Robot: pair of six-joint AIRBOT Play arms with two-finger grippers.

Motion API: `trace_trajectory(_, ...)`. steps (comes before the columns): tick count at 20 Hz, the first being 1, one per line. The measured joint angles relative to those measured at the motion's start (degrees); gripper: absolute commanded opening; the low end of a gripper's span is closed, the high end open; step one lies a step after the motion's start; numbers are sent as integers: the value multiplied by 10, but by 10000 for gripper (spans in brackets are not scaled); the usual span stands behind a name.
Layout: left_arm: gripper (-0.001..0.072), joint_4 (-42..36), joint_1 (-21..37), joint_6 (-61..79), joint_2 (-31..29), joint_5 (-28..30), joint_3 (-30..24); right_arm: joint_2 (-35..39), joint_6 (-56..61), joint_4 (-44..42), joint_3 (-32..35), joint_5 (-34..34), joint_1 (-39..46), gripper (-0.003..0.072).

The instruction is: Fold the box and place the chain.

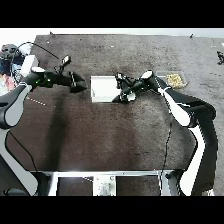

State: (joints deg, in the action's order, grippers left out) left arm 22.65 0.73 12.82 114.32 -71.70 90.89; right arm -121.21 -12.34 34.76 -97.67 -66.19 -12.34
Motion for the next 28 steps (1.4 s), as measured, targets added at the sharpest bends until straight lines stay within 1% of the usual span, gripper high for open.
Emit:
trace_trajectory(4, 720, -8, 1, 106, 25, -53, 4, 0, 0, 0, 0, 0, 0, 358)
trace_trajectory(8, 720, -17, -1, 163, 50, -84, 5, 0, 0, 0, 0, 0, 0, 358)
trace_trajectory(11, 720, -23, -10, 179, 62, -95, 5, 0, 0, 0, 0, 0, 0, 358)
trace_trajectory(21, 720, -22, -28, 191, 74, -96, 6, 0, -1, 0, 0, 0, 0, 358)
trace_trajectory(28, 720, -20, -54, 186, 76, -64, 5, 0, 0, 0, 0, 0, 0, 358)
